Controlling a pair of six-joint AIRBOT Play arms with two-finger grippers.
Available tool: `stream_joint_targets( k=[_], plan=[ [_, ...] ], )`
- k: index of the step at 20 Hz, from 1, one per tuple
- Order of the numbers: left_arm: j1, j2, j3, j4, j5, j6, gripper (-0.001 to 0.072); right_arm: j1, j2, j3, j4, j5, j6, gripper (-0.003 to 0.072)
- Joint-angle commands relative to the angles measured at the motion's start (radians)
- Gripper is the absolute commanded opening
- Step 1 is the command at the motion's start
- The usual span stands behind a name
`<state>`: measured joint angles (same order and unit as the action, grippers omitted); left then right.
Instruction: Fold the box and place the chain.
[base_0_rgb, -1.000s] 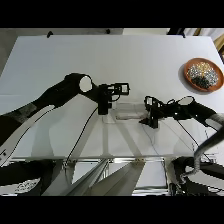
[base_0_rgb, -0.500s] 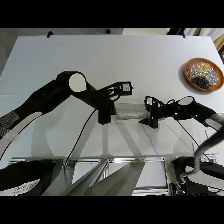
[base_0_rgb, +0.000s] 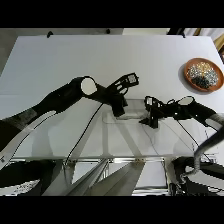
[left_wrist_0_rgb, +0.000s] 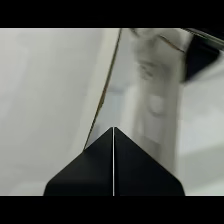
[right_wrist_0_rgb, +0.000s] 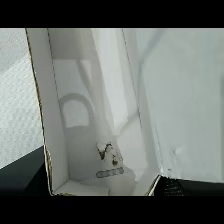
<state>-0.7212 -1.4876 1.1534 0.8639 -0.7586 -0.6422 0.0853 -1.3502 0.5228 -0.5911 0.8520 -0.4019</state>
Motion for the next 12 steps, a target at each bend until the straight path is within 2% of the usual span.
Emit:
stream_joint_targets(
  k=[1, 6, 12],
  plan=[
    [0.016, -0.058, 0.0, 0.006, 0.19, -0.118, 0.0007, 0.001, 0.0, 0.0, 0.0, 0.0, 0.001, 0.0451],
    [0.023, -0.121, 0.0, 0.008, 0.18, -0.178, 0.0007, 0.001, 0.0, 0.0, 0.0, 0.0, 0.0, 0.0451],
    [0.023, -0.048, 0.0, 0.029, 0.106, -0.168, 0.0007, 0.001, 0.0, 0.0, 0.0, 0.0, 0.001, 0.0451]
  ],
)
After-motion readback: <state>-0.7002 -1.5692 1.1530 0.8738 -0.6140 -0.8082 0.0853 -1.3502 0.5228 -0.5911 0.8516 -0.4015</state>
